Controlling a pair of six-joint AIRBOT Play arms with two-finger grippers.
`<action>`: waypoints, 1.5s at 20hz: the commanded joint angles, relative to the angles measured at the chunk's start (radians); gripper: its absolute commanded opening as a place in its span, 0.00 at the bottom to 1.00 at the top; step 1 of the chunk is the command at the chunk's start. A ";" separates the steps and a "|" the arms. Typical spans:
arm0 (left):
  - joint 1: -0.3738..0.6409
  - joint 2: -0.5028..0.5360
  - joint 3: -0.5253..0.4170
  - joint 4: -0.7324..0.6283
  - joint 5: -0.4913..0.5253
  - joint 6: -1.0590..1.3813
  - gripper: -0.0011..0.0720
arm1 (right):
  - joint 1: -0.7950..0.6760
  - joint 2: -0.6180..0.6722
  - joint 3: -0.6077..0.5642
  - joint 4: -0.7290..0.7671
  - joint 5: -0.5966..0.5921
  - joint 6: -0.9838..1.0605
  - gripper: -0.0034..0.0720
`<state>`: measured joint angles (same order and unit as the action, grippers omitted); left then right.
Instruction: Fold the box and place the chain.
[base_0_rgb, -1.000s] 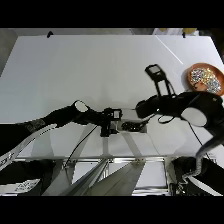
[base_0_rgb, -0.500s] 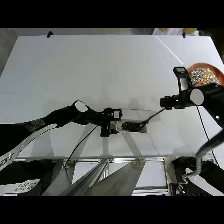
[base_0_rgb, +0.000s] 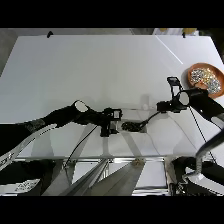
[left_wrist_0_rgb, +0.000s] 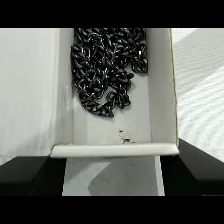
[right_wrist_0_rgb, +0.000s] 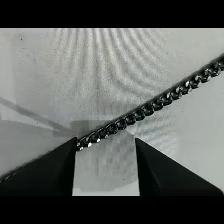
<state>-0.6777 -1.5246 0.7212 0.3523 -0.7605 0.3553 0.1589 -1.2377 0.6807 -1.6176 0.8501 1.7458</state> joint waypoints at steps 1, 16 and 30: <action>0.001 0.001 0.000 0.000 0.000 0.000 0.36 | -0.001 -0.047 -0.002 0.002 -0.025 0.004 0.40; 0.001 0.001 0.000 0.000 0.000 0.000 0.36 | 0.109 0.533 -0.002 0.121 0.329 -0.083 0.07; 0.001 0.001 0.000 0.000 0.000 0.000 0.36 | 0.507 0.615 -0.002 0.515 -0.011 -0.068 0.08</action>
<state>-0.6777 -1.5246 0.7216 0.3523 -0.7605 0.3553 0.5888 -0.5819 0.6781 -1.1194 0.9360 1.6752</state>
